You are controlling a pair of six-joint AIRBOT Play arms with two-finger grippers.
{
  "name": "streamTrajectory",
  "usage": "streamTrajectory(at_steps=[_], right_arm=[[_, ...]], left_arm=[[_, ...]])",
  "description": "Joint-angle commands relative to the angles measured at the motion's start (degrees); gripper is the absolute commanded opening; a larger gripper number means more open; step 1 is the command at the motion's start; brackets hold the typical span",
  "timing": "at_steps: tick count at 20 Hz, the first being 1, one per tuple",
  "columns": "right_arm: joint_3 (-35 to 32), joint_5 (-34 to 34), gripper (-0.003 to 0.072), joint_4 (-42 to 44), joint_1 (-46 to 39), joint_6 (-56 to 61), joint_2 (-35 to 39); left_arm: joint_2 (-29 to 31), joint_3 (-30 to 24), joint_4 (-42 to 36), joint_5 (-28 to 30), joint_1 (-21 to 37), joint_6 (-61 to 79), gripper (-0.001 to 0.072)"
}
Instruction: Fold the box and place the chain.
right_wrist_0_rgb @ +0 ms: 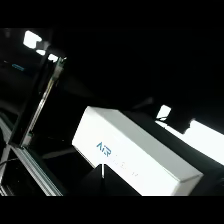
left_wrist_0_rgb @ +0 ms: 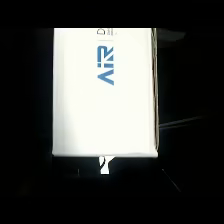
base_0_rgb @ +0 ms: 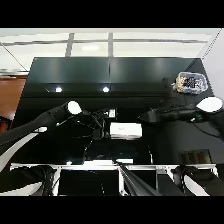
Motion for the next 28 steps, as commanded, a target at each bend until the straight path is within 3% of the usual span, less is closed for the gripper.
streamTrajectory(at_steps=[1, 5, 9, 15, 28], right_arm=[[3.3, 6.0, 0.0012, -5.0, -9.6, 0.0, 4.3], [2.7, 9.6, 0.0012, -13.7, -16.7, 0.1, 4.7], [0.9, 8.5, 0.0012, -13.0, -17.6, 0.2, 4.7], [0.4, 9.3, 0.0012, -13.3, -17.7, -0.5, 4.7], [0.4, 8.0, 0.0012, -14.9, -17.6, -1.3, 4.7]], left_arm=[[5.3, 0.3, 9.6, -0.9, 0.1, -7.9, 0.0709], [8.7, 2.4, 7.1, -1.9, -4.0, -10.1, 0.0709], [4.6, 6.8, 4.6, 3.6, -9.1, -13.8, 0.0709], [-3.2, 12.5, 3.8, 4.0, -11.8, -18.5, 0.0709], [-4.6, 12.5, 2.1, 3.0, -12.1, -22.3, 0.0709]])
